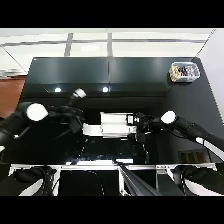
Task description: Fold the box and place the chain.
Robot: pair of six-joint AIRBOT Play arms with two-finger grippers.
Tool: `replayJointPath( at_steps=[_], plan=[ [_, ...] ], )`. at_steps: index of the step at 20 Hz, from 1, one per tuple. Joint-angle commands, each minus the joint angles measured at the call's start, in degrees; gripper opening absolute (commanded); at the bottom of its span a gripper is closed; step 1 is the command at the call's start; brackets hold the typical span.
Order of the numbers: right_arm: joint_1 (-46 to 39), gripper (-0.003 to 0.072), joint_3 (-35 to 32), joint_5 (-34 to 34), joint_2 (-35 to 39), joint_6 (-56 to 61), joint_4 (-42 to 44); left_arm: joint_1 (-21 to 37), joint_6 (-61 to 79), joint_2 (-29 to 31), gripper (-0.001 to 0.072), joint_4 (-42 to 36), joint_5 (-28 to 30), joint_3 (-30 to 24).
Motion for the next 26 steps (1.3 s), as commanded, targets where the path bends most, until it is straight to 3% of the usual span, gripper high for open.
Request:
replayJointPath(
  at_steps=[1, 4, 6, 10, 14, 16, 19, 22, 23, 25, 26],
  plan=[
    [0.02, 0.0128, -0.02, 0.04, 0.0, 0.0, 0.02, 13.64, -29.57, 1.49, 0.0027, 3.87, -8.85, -1.42],
    [0.02, 0.0128, -0.02, 0.04, 0.0, -0.02, 0.0, 26.8, -16.83, -5.51, 0.0027, -24.92, -16.61, -8.07],
    [0.02, 0.0128, -0.02, 0.04, 0.0, 0.0, 0.0, 29.4, -10.78, -10.12, 0.0024, -33.75, -15.98, -11.47],
    [0.02, 0.0129, -0.02, 0.04, 0.0, 0.0, 0.0, 21.38, -11.17, -14.97, 0.0024, -32.28, -7.34, -11.65],
    [0.02, 0.0128, -0.02, 0.04, 0.0, 0.0, 0.0, 8.87, -12.33, -16.72, 0.0024, -32.52, 0.09, -11.54],
    [0.02, 0.0128, -0.02, 0.04, 0.0, 0.0, 0.0, 5.73, -13.77, -16.85, 0.0025, -32.68, 2.95, -11.52],
    [0.02, 0.0128, -0.02, 0.04, 0.0, 0.0, 0.0, 5.46, -13.42, -16.83, 0.0026, -33.16, 2.16, -11.02],
    [0.02, 0.0128, -0.02, 0.04, 0.0, 0.0, 0.0, 5.64, -9.05, -16.83, 0.0032, -33.99, -3.3, -8.59],
    [0.02, 0.0129, -0.02, 0.04, 0.0, 0.0, 0.0, 5.64, -9.05, -16.83, 0.0099, -33.97, -4.63, -7.45],
    [0.02, 0.0129, -0.02, 0.04, 0.0, 0.0, 0.0, 5.64, -9.05, -16.83, 0.0469, -33.94, -6.03, -5.14],
    [0.02, 0.0129, -0.02, 0.04, 0.0, -0.02, 0.0, 5.64, -9.09, -16.83, 0.0609, -33.97, -6.14, -4.09]
  ],
)
